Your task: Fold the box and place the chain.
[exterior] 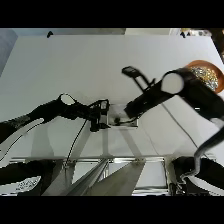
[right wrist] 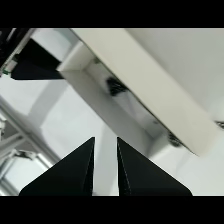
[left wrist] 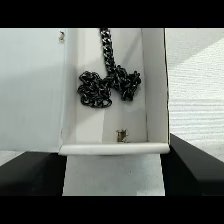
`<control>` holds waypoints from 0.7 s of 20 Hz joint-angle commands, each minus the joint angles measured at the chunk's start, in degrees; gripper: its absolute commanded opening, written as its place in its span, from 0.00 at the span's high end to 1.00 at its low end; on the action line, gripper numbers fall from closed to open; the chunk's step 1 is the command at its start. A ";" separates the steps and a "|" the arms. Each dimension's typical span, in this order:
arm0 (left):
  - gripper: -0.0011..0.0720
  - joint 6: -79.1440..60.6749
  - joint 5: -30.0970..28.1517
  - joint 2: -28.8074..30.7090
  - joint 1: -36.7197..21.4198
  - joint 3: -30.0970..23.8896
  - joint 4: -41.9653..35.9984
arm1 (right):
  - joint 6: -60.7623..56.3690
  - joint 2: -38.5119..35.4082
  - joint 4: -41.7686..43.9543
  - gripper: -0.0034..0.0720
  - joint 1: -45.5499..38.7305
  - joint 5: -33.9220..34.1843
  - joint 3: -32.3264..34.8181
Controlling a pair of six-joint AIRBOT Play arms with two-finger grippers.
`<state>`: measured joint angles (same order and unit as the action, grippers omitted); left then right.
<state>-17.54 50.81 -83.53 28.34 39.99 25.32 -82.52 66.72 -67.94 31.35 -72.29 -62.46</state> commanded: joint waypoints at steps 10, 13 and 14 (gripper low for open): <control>0.61 -0.02 0.00 0.02 -0.02 -0.02 0.02 | -7.80 -3.58 -15.06 0.69 -20.87 7.02 4.63; 0.61 -0.04 0.00 0.02 -0.02 -0.02 0.02 | -12.24 -2.80 -16.76 0.48 -21.97 13.57 9.16; 0.61 -0.04 0.00 0.02 -0.02 -0.02 0.02 | -13.75 -2.16 -17.46 0.42 -21.97 15.61 10.51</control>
